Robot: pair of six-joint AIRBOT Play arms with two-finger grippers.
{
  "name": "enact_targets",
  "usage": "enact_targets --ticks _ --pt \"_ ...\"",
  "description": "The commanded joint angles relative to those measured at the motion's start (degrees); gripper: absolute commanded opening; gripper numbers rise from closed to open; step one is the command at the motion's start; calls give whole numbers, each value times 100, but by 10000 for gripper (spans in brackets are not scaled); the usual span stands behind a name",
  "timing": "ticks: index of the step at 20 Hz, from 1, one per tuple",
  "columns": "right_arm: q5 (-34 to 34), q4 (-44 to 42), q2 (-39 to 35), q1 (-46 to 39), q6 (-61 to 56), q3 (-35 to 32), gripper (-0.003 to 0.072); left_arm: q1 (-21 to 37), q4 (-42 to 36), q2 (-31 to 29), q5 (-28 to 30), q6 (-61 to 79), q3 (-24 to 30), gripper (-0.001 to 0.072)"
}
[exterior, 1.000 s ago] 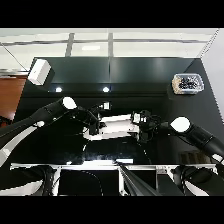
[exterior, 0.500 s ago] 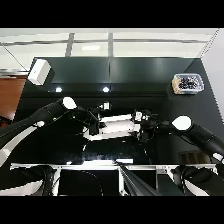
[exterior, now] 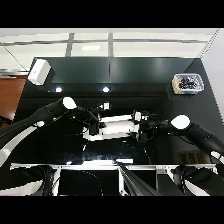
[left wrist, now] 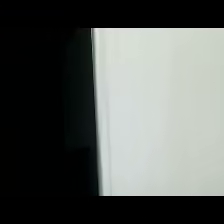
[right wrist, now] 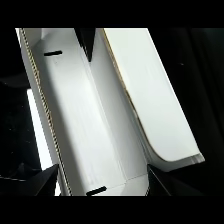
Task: Fold the box and place the chain.
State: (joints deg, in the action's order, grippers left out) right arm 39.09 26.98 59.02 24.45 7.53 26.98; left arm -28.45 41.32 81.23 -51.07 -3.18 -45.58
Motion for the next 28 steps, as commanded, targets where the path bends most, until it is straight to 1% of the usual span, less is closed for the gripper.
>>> enact_targets --ticks 1,5,8,17,20,25,28 --pt "-66 -37 17 -4 50 0 637 -2 13 -2 4 2 0 23" --pt "-72 -35 17 -4 48 0 636 -4 94 -164 -61 48 0 22" --pt "-74 -35 17 -4 48 0 636 -4 487 -225 -57 48 0 23" --pt "-76 -39 17 -4 48 2 636 -146 516 -225 7 306 0 23" --pt "-236 -39 15 -7 42 2 637 -146 516 -225 7 306 0 23" --pt "-234 -39 11 -24 42 2 636 -144 516 -225 7 304 0 23" --pt "-111 -48 11 -87 44 2 636 -144 514 -225 4 302 0 23"
